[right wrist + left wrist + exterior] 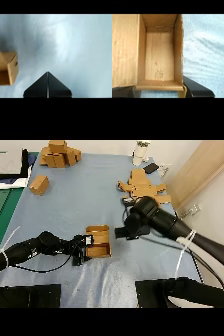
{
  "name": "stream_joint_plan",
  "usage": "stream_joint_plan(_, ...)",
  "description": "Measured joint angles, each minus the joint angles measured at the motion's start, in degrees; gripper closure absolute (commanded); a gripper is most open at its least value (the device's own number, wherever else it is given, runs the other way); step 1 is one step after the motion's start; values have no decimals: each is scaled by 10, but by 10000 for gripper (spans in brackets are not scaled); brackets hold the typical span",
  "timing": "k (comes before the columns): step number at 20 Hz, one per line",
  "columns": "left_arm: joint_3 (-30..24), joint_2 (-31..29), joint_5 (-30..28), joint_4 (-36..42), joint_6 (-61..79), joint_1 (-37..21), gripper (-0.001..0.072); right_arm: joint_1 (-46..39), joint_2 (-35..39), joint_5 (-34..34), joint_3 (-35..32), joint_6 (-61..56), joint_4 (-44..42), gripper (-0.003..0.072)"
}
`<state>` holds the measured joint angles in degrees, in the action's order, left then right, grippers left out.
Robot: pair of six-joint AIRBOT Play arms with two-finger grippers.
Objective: Fold the box.
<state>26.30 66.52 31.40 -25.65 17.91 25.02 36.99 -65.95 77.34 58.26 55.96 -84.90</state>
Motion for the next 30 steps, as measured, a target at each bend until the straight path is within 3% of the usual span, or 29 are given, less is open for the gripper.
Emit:
stream_joint_plan(2,0,0,0,0,0,0,203,-101,-30,-68,-11,124,-105,684)
stream_joint_plan(5,0,0,1,0,0,0,203,-220,-115,-123,-8,361,-368,684)
stream_joint_plan(8,0,0,1,0,0,0,203,-259,-205,-99,16,546,-575,684)
stream_joint_plan(12,0,0,1,0,0,0,203,-226,-256,-28,32,690,-695,683)
stream_joint_plan(15,0,0,2,-1,0,0,203,-193,-240,10,24,738,-713,683)
stream_joint_plan(19,0,0,2,-1,0,0,203,-152,-163,-17,-40,782,-686,681)
stream_joint_plan(25,0,0,2,-1,0,0,203,-51,12,-201,-179,822,-586,681)
stream_joint_plan(29,0,0,2,-1,0,0,203,23,99,-329,-223,832,-485,658)
stream_joint_plan(30,0,0,2,-1,0,0,203,41,113,-352,-229,833,-453,511)
